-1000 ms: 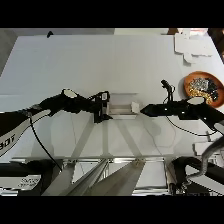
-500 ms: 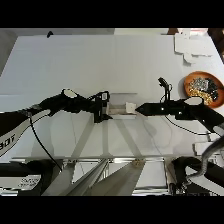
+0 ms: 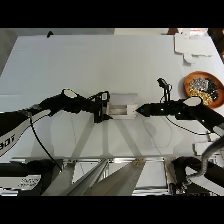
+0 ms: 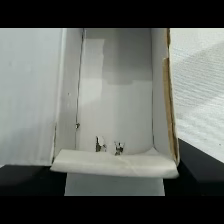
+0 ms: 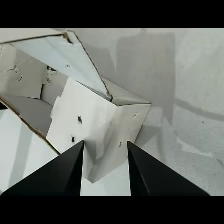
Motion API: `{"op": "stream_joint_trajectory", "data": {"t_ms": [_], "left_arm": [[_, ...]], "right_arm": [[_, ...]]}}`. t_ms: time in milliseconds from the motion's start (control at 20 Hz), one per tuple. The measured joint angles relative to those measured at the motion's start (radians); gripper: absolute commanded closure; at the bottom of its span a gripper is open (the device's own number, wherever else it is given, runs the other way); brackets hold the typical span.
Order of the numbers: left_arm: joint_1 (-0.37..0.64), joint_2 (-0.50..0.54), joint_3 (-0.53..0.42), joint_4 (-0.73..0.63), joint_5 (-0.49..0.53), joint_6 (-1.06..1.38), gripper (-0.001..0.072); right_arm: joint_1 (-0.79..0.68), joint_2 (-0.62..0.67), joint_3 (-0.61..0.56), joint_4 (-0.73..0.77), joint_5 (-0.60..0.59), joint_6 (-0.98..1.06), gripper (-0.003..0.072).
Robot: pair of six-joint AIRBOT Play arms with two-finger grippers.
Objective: Fold the box and place the chain.
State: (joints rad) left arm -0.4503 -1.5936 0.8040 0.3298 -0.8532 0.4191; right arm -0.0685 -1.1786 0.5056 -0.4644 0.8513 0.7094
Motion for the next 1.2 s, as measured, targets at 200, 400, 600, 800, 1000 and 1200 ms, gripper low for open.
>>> {"op": "stream_joint_trajectory", "data": {"t_ms": [200,400,600,800,1000,1200], "left_arm": [[0.0,0.0,0.0,0.0,0.0,0.0,0.0434],[0.0,0.0,0.0,0.0,0.0,0.001,0.0434],[0.0,0.0,0.0,0.0,0.0,0.0,0.0434],[0.0,0.0,0.0,-0.003,0.0,-0.001,0.0434],[0.0,0.0,0.0,0.001,-0.001,0.0,0.0434],[0.0,0.0,0.0,0.0,-0.001,0.0,0.0434]], "right_arm": [[0.029,0.0,0.004,-0.039,-0.032,0.006,0.038],[0.1,0.0,0.031,-0.127,-0.076,0.073,0.0391],[0.166,0.0,0.096,-0.328,-0.096,0.262,0.0391],[0.233,0.0,0.169,-0.549,-0.099,0.491,0.0387],[0.29,0.0,0.222,-0.629,-0.087,0.61,0.0273],[0.32,-0.005,0.242,-0.671,-0.078,0.688,0.0264]]}}
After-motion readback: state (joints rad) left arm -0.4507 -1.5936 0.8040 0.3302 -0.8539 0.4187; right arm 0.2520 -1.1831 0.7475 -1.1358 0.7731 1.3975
